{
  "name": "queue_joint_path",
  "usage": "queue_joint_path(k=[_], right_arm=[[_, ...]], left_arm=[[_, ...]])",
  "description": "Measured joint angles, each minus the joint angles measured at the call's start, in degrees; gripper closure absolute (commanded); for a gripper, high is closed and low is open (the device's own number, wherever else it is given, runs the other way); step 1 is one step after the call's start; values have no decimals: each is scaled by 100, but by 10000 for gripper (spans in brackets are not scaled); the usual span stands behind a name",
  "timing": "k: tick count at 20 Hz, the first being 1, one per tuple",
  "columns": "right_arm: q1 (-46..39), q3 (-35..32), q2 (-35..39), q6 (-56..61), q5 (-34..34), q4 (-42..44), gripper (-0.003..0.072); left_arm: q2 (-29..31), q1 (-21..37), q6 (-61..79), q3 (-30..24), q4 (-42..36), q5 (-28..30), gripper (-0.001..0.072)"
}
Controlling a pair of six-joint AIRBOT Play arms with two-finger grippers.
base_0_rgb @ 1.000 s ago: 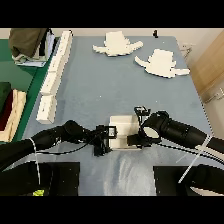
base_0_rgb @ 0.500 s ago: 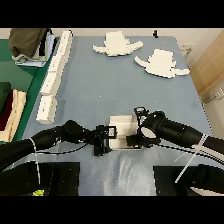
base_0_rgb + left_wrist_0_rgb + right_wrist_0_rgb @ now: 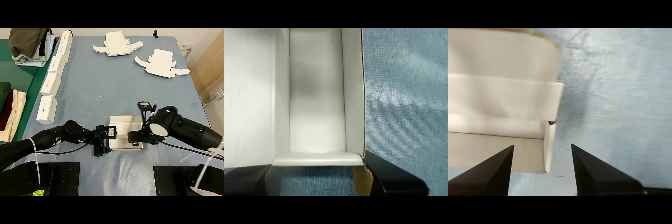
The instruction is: Fold the box.
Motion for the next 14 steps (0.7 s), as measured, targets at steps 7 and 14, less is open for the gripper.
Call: queue_joint_path(k=[7, 14], right_arm=[[-901, 105, 1001, -195, 448, -398, 549], [-3458, 116, -122, -2857, 131, 1080, 680]], left_arm=[[0, 0, 0, 0, 0, 2, 173], [0, 0, -2, 0, -2, 2, 173]])
